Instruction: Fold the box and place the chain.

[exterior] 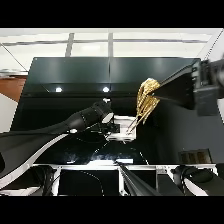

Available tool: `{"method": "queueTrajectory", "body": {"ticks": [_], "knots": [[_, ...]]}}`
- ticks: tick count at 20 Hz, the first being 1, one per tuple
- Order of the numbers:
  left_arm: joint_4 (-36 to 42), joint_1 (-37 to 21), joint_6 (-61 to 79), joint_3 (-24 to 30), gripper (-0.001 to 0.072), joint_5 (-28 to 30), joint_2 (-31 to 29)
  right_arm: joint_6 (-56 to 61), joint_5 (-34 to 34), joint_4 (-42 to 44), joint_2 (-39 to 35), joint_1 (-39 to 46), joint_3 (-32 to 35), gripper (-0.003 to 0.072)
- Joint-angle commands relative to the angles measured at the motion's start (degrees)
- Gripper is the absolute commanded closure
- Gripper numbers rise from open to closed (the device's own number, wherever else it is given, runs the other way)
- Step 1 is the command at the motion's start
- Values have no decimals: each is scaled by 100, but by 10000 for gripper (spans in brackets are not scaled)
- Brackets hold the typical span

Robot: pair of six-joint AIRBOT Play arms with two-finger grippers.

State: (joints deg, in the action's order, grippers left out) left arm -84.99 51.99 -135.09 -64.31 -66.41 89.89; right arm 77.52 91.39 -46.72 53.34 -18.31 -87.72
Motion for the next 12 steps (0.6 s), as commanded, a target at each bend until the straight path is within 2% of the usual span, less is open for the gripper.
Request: {"method": "queueTrajectory", "body": {"ticks": [1, 5, 9, 12], "knots": [[0, -2, 0, 0, 678, 9, 2, -114, -109, 33, 13, -2, 693, 647], [-2, -2, 0, 0, 679, 11, 2, -144, -199, -590, 11, 0, 1316, 647], [0, -2, 0, 0, 678, 9, 2, 13, -31, -1449, -4, 2, 1353, 647], [-2, -2, 0, 0, 678, 15, 2, 79, 111, -1436, -4, -2, 1471, 647]]}}
